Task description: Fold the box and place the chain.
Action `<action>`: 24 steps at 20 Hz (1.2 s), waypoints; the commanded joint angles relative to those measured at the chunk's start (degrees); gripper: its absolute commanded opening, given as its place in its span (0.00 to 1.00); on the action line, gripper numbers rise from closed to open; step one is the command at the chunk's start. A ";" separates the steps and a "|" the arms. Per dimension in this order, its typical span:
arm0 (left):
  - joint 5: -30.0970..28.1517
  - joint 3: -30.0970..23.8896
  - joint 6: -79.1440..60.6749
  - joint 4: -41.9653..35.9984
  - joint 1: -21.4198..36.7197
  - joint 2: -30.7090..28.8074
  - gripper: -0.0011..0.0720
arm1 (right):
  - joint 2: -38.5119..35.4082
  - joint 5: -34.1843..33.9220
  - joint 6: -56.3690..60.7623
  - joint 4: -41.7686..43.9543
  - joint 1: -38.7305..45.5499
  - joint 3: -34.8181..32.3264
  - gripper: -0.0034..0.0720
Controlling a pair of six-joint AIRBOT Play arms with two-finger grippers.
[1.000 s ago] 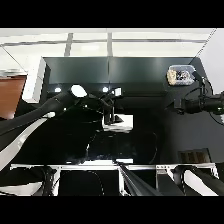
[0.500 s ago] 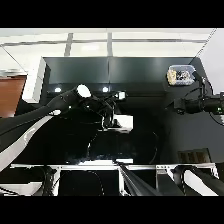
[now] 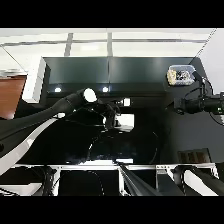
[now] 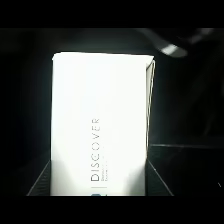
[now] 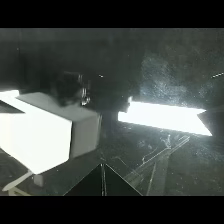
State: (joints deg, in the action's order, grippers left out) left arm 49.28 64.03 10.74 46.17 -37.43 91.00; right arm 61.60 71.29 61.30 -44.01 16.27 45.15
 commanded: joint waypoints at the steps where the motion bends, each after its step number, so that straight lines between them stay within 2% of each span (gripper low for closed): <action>1: -5.16 1.51 20.52 4.55 0.00 -1.66 0.40 | -0.02 0.02 -0.02 0.00 0.02 0.02 0.06; 3: -1.84 1.51 31.10 8.83 3.56 -5.40 0.39 | -0.02 0.04 -0.04 0.00 0.02 0.00 0.06; 6: 8.46 0.61 48.02 20.59 13.73 -12.04 0.39 | -0.02 -0.81 -0.46 -0.04 0.02 0.02 0.06; 9: 17.86 -4.37 64.37 33.97 29.24 -18.21 0.39 | -0.02 -3.10 -0.96 -0.02 0.00 0.02 0.06; 11: 20.46 -9.70 70.75 38.86 41.51 -21.33 0.39 | -0.02 -4.37 -0.94 0.00 0.00 0.00 0.06; 14: 20.26 -15.04 74.88 38.80 57.72 -22.53 0.39 | -0.02 -5.55 -0.85 0.07 -0.02 0.00 0.06; 17: 16.57 -15.13 71.82 38.80 66.49 -22.56 0.39 | 0.02 -6.01 -0.83 0.50 -0.02 0.00 0.06; 19: 13.38 -14.86 68.19 38.77 68.50 -22.60 0.39 | 0.04 -6.16 -0.20 0.90 -0.02 0.00 0.06; 24: 6.62 -14.86 61.99 38.36 68.39 -22.60 0.41 | 0.04 -6.21 0.63 0.87 -0.02 0.02 0.06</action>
